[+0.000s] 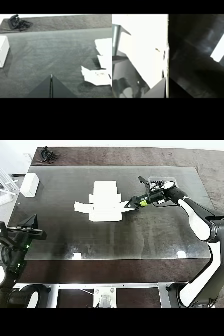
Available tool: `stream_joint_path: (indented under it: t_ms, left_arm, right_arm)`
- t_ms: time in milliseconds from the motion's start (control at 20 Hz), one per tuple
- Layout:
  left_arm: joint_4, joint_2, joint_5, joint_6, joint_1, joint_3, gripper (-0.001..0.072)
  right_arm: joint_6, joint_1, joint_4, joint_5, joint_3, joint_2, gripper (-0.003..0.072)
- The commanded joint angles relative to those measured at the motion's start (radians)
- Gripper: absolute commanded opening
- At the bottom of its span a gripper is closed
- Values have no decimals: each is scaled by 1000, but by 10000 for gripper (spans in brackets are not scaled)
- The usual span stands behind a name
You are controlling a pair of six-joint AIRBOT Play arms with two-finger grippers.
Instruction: Fold the box and place the chain.
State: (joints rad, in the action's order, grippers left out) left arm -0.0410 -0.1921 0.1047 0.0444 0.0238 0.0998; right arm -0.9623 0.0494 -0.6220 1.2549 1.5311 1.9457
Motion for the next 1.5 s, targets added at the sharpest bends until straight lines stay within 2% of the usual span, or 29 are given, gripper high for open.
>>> stream_joint_path:
  t_ms: [0,150,300,350,400,450,500,850,1000,1150,1250,1350,1400,1450]
  left_arm:
    - [0,0,-54,3,0,5,20]
    - [0,0,-65,4,0,5,20]
    - [0,0,-4,3,0,5,21]
    - [-4,0,18,-7,0,5,162]
    - [-4,0,27,-21,0,5,539]
    - [-4,0,27,-20,0,5,679]
    - [-4,0,27,-21,0,5,595]
    - [-4,-28,76,-40,0,39,599]
    - [-5,-167,137,-86,0,117,599]
    - [-5,-400,205,-132,0,238,599]
    - [-4,-529,205,-131,0,312,599]
    - [4,-586,259,-49,0,343,599]
    - [5,-595,300,-92,-1,347,597]
    - [10,-612,299,-116,-4,362,597]
  right_arm:
    - [-25,5,-45,-26,9,6,-1]
    - [-21,6,-46,-31,15,8,-2]
    - [-21,5,-46,-43,20,11,-1]
    - [-21,5,-46,-43,21,13,-1]
    - [-4,6,-45,-43,21,13,-1]
    - [2,6,-45,-43,21,13,-1]
    - [6,5,-45,-43,21,13,-1]
    - [58,6,-45,-40,29,13,-1]
    - [58,16,-45,-43,31,13,-1]
    - [60,34,-46,-44,31,13,-1]
    - [69,38,-45,-44,31,13,-1]
    - [68,37,-45,-55,31,13,-1]
    - [65,32,-44,-65,31,13,-1]
    - [65,30,-45,-66,31,13,-1]
